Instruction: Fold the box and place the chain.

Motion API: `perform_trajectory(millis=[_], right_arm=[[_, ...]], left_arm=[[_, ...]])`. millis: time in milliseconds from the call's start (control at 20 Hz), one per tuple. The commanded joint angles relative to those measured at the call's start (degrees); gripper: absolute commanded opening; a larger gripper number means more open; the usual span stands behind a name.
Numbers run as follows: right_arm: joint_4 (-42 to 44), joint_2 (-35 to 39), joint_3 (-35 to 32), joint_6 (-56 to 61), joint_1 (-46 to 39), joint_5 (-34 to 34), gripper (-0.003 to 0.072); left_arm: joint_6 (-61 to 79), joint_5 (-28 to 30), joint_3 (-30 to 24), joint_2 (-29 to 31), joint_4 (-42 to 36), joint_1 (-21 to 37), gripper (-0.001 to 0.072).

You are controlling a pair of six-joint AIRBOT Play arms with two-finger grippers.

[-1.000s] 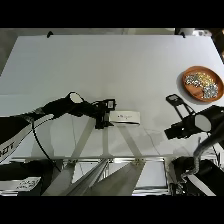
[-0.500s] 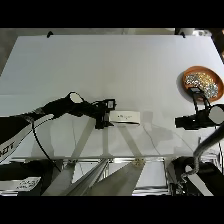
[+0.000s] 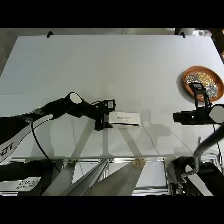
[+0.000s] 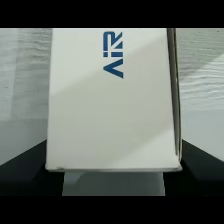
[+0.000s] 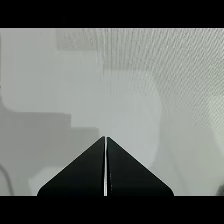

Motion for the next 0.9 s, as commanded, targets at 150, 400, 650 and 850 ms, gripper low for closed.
perform_trajectory(millis=[150,400,650,850], right_arm=[[0.3,0.0,0.0,0.0,0.0,-8.1,0.0014],[0.3,0.0,0.0,0.0,0.0,-8.9,0.0014],[0.5,0.0,0.0,0.0,0.0,-9.3,0.0014],[1.5,0.0,0.1,0.1,0.0,-9.2,0.0014]], left_arm=[[-13.0,10.8,0.1,10.2,-0.9,1.1,0.0005],[-41.1,15.8,0.1,21.9,9.5,12.5,0.0004],[-80.2,6.7,0.1,26.9,48.5,29.5,0.0004],[-84.2,2.1,-0.5,25.9,54.2,41.4,0.0004]])
